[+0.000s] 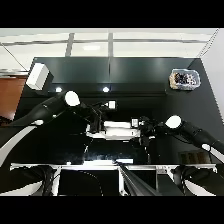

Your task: Fold the box and place the chain.

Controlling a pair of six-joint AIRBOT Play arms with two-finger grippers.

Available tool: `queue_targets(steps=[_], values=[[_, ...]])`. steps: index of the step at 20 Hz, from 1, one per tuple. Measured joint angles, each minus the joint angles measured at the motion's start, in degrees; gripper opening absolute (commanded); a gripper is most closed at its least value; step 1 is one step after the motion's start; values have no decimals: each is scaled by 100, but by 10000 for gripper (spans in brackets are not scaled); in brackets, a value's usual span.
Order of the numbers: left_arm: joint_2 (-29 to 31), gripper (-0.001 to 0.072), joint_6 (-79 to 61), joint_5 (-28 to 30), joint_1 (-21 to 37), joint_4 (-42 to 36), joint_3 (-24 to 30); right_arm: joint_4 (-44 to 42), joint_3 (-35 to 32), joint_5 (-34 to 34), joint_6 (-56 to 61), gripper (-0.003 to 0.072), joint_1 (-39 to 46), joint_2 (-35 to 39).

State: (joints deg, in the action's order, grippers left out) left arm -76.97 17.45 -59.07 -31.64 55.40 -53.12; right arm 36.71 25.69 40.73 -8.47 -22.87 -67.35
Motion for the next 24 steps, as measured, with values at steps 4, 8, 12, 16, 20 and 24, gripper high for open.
queue_targets(steps=[4, 8, 12, 16, 20, 24], values=[[485, 27, 1637, -780, 57, 1102, -26, -2, 0, -2, 2, 417, 0, 0], [608, 29, 2393, -1209, 94, 457, 57, -2, 0, -2, 2, 417, 0, 0], [518, 29, 2118, -369, 299, -1648, 483, -2, 0, 0, 2, 417, 0, 0], [402, 28, 1945, 1309, 391, -2643, 822, -2, 0, 2, 4, 417, 0, 0], [79, 28, 1897, 1504, 339, -2162, 850, 2, 0, 2, 0, 417, 0, 0], [-258, 28, 1893, 1561, 157, -1851, 793, 4, 0, 4, 0, 417, 0, 0]])
